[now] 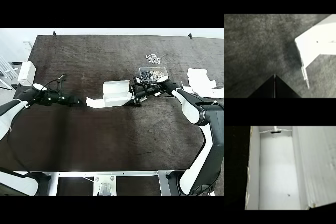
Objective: Fold the box and place the chain.
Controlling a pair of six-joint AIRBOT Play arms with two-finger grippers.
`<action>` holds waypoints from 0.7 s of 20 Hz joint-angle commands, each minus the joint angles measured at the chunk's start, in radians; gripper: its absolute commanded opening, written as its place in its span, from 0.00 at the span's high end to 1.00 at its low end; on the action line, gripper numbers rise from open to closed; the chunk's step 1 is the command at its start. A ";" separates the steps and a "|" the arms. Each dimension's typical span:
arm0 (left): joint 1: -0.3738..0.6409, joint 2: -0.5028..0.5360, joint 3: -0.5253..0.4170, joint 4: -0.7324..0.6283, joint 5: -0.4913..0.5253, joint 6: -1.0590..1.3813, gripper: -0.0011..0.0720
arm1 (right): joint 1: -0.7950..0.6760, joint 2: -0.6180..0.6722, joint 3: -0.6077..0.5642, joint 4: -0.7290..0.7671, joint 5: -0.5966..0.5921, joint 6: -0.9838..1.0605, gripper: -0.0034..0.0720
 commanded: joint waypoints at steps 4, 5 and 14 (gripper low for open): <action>-0.085 -0.054 0.005 -0.121 0.032 -0.006 0.96 | 0.000 0.000 0.000 0.000 0.000 0.000 0.20; -0.098 -0.065 0.009 -0.152 0.031 0.001 0.96 | 0.000 0.000 0.000 0.000 0.000 0.000 0.20; -0.143 -0.078 0.043 -0.285 -0.035 0.099 0.96 | 0.000 0.000 0.000 0.000 0.000 0.000 0.20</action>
